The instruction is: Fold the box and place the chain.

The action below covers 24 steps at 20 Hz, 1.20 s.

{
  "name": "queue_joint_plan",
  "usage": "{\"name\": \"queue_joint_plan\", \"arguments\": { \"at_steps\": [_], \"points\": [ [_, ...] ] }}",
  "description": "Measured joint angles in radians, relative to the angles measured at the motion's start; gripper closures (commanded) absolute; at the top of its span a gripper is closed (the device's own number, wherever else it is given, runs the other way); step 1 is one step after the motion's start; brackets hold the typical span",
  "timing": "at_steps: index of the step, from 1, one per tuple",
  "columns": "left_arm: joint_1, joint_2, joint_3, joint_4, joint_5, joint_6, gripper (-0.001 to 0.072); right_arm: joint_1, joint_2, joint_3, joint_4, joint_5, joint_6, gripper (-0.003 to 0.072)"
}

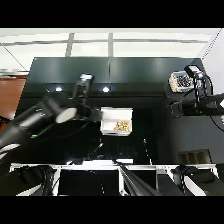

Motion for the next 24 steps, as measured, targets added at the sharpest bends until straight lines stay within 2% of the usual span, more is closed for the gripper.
{"name": "queue_joint_plan", "arguments": {
  "at_steps": [1, 3, 5, 6, 8, 10, 13, 17, 21, 24],
  "points": [
    [0.039, 0.046, -0.033, 0.006, -0.001, 0.012, 0.0223, 0.0, 0.0, 0.0, 0.0, -0.003, 0.0, 0.0441],
    [0.149, 0.13, -0.11, -0.009, 0.01, 0.058, 0.0093, 0.0, 0.0, 0.0, -0.001, -0.01, 0.0, 0.0441],
    [0.279, 0.183, -0.19, -0.127, 0.063, 0.23, 0.0054, 0.0, 0.0, 0.0, 0.0, -0.017, 0.0, 0.0441],
    [0.343, 0.196, -0.228, -0.228, 0.085, 0.363, -0.0011, 0.0, 0.0, 0.0, 0.0, -0.02, 0.0, 0.0441],
    [0.439, 0.2, -0.29, -0.417, 0.116, 0.655, -0.0006, 0.0, 0.0, 0.0, 0.0, -0.027, 0.0, 0.0441],
    [0.483, 0.187, -0.335, -0.547, 0.134, 0.95, -0.0006, 0.0, 0.0, 0.0, 0.002, -0.032, 0.0, 0.0441],
    [0.482, 0.157, -0.369, -0.647, 0.154, 1.354, -0.0006, 0.0, 0.0, -0.002, 0.003, -0.034, 0.005, 0.0441],
    [0.421, 0.095, -0.382, -0.747, 0.181, 1.777, -0.0006, 0.0, 0.0, -0.002, 0.005, -0.036, 0.013, 0.0441],
    [0.381, -0.006, -0.385, -0.861, 0.185, 2.057, -0.0006, 0.0, 0.0, -0.002, 0.006, -0.036, 0.019, 0.0441],
    [0.372, -0.081, -0.385, -0.906, 0.211, 2.145, -0.0006, 0.0, 0.0, -0.002, 0.006, -0.037, 0.023, 0.0441]
  ]
}}
